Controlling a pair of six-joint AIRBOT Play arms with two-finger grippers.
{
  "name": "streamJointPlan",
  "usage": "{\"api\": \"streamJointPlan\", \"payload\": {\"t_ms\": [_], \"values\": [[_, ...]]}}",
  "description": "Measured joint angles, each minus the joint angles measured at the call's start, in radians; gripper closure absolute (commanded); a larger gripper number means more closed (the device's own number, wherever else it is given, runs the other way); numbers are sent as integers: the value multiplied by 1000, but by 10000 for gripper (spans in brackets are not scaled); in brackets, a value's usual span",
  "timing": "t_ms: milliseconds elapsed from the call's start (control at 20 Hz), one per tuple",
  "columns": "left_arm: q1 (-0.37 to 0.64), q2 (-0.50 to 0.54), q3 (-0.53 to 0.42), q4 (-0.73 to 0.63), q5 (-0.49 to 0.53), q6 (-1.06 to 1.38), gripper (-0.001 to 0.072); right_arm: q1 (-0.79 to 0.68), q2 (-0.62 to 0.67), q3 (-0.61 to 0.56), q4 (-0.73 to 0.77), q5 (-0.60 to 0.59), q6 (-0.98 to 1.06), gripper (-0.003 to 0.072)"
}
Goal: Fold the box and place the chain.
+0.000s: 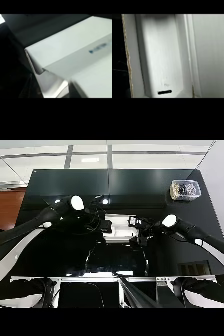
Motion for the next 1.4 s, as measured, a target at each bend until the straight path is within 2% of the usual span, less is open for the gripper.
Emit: {"api": "streamJointPlan", "payload": {"t_ms": [450, 650, 900, 1150, 1200, 1350, 1400], "values": [[-77, 0, 8, 218, 21, -251, 213, 0, 0, 0, 0, 0, 0, 515], [-112, -27, 48, 283, 16, -322, 213, 0, 0, 0, 0, 0, 0, 515], [-170, -100, 142, 432, -96, -463, 213, 0, 0, 0, 0, -1, 0, 515], [-226, -149, 203, 519, -129, -587, 214, 0, 0, 0, 0, -1, 0, 515], [-232, -153, 211, 527, -129, -603, 236, 0, 0, 0, 0, -1, 0, 515], [-241, -160, 225, 543, -122, -643, 456, 0, 0, 0, 0, -1, 0, 515], [-242, -161, 227, 545, -122, -656, 510, 0, 0, 0, 0, -1, 0, 515]]}}
